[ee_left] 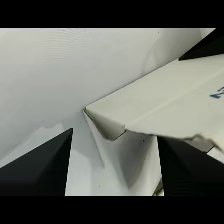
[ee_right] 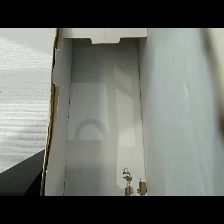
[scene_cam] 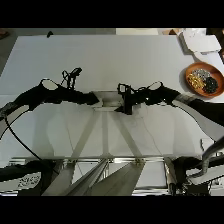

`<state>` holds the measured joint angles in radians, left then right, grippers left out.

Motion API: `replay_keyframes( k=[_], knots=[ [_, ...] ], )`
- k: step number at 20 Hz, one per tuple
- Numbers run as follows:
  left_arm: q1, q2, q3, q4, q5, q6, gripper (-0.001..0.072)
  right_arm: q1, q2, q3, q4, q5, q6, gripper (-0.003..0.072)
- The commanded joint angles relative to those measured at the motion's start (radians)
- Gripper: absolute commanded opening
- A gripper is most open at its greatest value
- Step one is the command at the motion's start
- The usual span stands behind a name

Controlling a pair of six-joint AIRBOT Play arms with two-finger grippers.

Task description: Fold the box and place the chain.

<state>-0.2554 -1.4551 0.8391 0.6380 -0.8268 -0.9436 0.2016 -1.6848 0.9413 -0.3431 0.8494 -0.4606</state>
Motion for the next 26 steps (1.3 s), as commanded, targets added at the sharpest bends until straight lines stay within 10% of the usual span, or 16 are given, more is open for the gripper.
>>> replay_keyframes(
  k=[1, 7, 19, 26],
  knots=[
    [-0.026, 0.0, 0.037, 0.031, 0.007, -0.032, 0.0577, 0.0, 0.0, 0.0, 0.0, -0.001, 0.0, 0.0518],
    [-0.082, 0.0, 0.114, 0.38, -0.1, -0.463, 0.0577, 0.0, 0.0, 0.0, 0.0, -0.001, 0.0, 0.0518],
    [-0.202, 0.0, 0.165, 0.375, -0.078, -0.587, 0.0557, 0.0, 0.0, 0.0, 0.0, -0.001, 0.0, 0.0518],
    [-0.242, 0.0, 0.165, 0.641, -0.015, -0.79, 0.0554, 0.0, 0.0, 0.0, 0.0, 0.0, 0.0, 0.0518]
  ],
)
